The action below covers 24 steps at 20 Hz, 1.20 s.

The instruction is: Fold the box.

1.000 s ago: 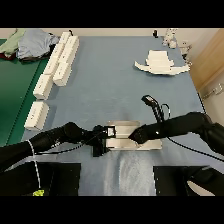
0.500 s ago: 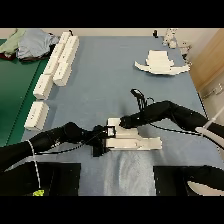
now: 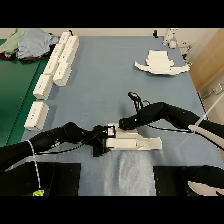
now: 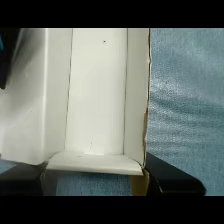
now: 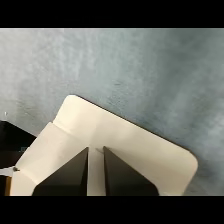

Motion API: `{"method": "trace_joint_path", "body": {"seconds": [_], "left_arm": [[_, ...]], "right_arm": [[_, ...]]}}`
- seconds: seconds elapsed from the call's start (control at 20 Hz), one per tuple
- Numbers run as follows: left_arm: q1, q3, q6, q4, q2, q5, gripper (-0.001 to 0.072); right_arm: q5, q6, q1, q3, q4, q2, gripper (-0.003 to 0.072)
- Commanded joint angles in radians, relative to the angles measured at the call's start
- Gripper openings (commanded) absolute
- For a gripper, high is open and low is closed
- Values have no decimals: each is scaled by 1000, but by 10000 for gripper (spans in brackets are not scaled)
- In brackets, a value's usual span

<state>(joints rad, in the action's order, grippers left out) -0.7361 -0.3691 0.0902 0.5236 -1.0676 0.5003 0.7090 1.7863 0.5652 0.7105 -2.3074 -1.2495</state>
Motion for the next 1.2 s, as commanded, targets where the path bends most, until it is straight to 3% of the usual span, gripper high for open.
{"method": "trace_joint_path", "body": {"seconds": [0.0, 0.15, 0.4, 0.45, 0.5, 0.55, 0.6, 0.65, 0.75, 0.85, 1.15], "left_arm": [[0, -1, -1, 0, 0, 0, 525], [0, -1, -1, 0, 0, 0, 525], [0, -1, -1, 0, 0, 0, 525], [0, -1, -1, 0, 0, 0, 525], [0, -1, -1, 0, 0, 0, 525], [0, -1, -1, 0, 0, 0, 525], [0, -1, -1, 0, 0, 0, 525], [0, -1, -1, 0, 0, 0, 525], [0, -1, -1, 0, 0, 0, 525], [0, -1, -1, 0, 0, 0, 525], [0, -1, -1, 0, 0, 0, 525]], "right_arm": [[37, 6, -10, 1, 18, 122, 149], [134, 14, -10, 1, 114, 288, 149], [407, 185, -8, -32, 233, 501, 149], [441, 200, -8, -61, 257, 533, 157], [460, 215, -8, -93, 288, 558, 218], [462, 251, -8, -133, 321, 578, 432], [457, 330, -8, -171, 348, 591, 598], [447, 407, -8, -201, 380, 597, 660], [399, 534, -8, -243, 444, 597, 663], [331, 631, -8, -270, 463, 594, 712], [179, 750, 3, -306, 417, 531, 696]]}}
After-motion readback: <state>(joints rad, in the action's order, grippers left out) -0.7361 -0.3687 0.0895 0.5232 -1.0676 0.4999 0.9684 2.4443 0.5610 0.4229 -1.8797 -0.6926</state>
